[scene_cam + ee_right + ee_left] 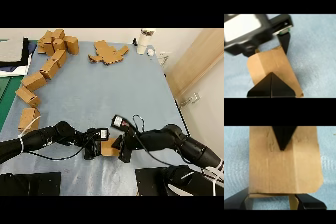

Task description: Fold the box.

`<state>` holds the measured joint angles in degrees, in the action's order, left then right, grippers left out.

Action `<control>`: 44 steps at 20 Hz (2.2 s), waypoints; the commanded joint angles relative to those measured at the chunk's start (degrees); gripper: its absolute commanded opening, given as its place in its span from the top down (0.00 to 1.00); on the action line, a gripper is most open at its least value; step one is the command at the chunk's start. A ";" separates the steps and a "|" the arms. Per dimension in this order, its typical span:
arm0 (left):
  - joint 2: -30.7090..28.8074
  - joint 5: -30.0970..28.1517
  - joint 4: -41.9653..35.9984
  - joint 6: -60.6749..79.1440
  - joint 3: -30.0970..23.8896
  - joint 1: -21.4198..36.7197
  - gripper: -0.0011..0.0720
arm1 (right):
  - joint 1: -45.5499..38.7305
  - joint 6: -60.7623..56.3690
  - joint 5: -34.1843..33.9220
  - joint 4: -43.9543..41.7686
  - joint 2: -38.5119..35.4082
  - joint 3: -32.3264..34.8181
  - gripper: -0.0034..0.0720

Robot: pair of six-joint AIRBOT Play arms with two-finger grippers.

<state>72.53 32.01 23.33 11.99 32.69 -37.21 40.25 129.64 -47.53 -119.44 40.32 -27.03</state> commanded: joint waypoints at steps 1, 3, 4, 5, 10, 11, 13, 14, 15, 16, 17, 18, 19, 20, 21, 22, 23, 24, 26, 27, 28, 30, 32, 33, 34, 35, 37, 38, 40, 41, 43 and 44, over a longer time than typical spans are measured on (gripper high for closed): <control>0.02 -0.04 0.02 0.02 0.00 0.04 0.33 | 9.25 -2.56 4.42 15.45 -1.22 0.31 0.95; 0.02 -0.02 0.02 0.00 0.00 0.04 0.33 | 13.92 -7.50 7.08 24.50 -1.22 0.31 0.95; 0.02 -0.02 0.02 0.02 0.00 0.04 0.33 | 15.39 -9.57 7.41 27.54 -1.22 0.31 0.95; 0.02 -0.02 0.02 0.02 0.00 0.04 0.33 | 16.33 -10.29 7.30 29.55 -1.22 0.31 0.95; 0.02 -0.02 0.02 0.02 0.00 0.04 0.33 | 16.72 -10.10 5.31 29.53 -1.42 -0.35 0.56; 0.02 -0.04 0.02 0.02 0.00 0.04 0.33 | 17.11 -10.05 4.11 29.31 -1.46 -0.59 0.36; 0.02 -0.02 0.02 0.00 0.00 0.04 0.33 | 18.62 -10.12 1.40 29.09 -1.46 -0.81 0.30; 0.02 -0.04 0.02 0.02 0.00 0.04 0.33 | 19.43 -10.14 0.92 29.22 -1.38 -0.74 0.30; 0.02 -0.02 0.02 0.02 0.00 0.04 0.33 | 19.96 -10.14 0.85 29.66 -1.33 -0.74 0.30; 0.02 -0.02 0.02 0.02 0.00 0.04 0.33 | 20.33 -10.27 1.11 30.93 -1.33 -0.74 0.30; 0.02 -0.02 0.02 0.02 0.00 0.04 0.33 | 20.65 -11.15 1.66 33.18 -1.33 -0.74 0.30; 0.02 -0.04 0.02 0.02 0.00 0.04 0.33 | 21.22 -12.52 2.12 36.59 -1.33 -0.74 0.31; 0.02 -0.02 0.02 0.02 0.00 0.04 0.33 | 21.79 -13.62 2.49 39.76 -1.33 -0.74 0.31; 0.02 -0.02 0.02 0.02 0.00 0.04 0.33 | 22.34 -14.32 2.58 41.48 -1.33 -0.74 0.30; 0.02 -0.02 0.02 0.02 0.00 0.04 0.33 | 23.04 -14.71 2.49 42.32 -1.33 -0.74 0.30; 0.02 -0.02 0.02 0.00 0.00 0.04 0.33 | 23.74 -14.71 2.43 42.27 -1.33 -0.74 0.30; 0.02 -0.02 0.02 0.02 0.00 0.04 0.33 | 24.57 -14.80 2.45 42.36 -1.33 -0.66 0.30; 0.02 -0.02 0.02 0.02 0.00 0.04 0.33 | 25.35 -15.37 2.49 42.77 -1.33 -0.50 0.30; 0.02 -0.02 0.02 0.02 0.00 0.04 0.33 | 26.88 -17.49 2.45 43.76 -0.90 -0.09 0.30; 0.02 -0.02 0.02 0.02 0.00 0.04 0.33 | 27.76 -19.43 2.43 44.89 -0.50 0.15 0.30; 0.02 -0.04 0.02 0.02 0.00 0.04 0.33 | 28.87 -21.75 2.47 46.84 0.11 0.31 0.30; 0.02 -0.02 0.02 0.02 0.00 0.04 0.33 | 30.91 -26.38 2.51 52.30 1.57 0.33 0.31; 0.02 -0.04 0.02 0.02 0.00 0.04 0.33 | 32.13 -30.75 2.40 56.89 3.10 0.33 0.31; 0.02 -0.04 0.02 0.02 0.00 0.04 0.33 | 32.30 -31.54 2.45 57.29 3.61 0.31 0.31; 0.02 -0.04 0.02 0.02 0.00 0.04 0.33 | 32.30 -31.74 2.45 57.29 3.72 0.31 0.32; 0.02 -0.04 0.02 0.02 0.00 0.04 0.33 | 32.30 -31.71 2.43 57.31 3.63 0.28 0.32; 0.02 -0.04 0.02 0.02 0.00 0.04 0.33 | 32.30 -31.74 1.99 57.24 3.34 0.09 0.44; 0.02 -0.02 0.02 0.02 0.00 0.04 0.33 | 32.35 -31.74 1.90 57.22 3.02 0.07 0.45; 0.02 -0.07 0.02 0.02 0.00 0.04 0.33 | 32.39 -31.74 1.60 57.07 1.97 0.00 0.47; 0.02 -0.04 0.02 0.02 0.00 0.04 0.33 | 32.39 -31.74 1.29 57.02 1.31 0.00 0.47; 0.02 -0.04 0.02 0.02 0.00 0.04 0.33 | 32.39 -31.74 0.70 57.02 0.28 0.00 0.51; 0.02 -0.02 0.02 0.02 0.00 0.04 0.33 | 32.39 -31.74 0.39 57.00 -0.04 0.00 0.51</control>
<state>72.53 31.83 23.22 11.90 32.69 -37.19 72.60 98.19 -46.15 -62.74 41.39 -26.98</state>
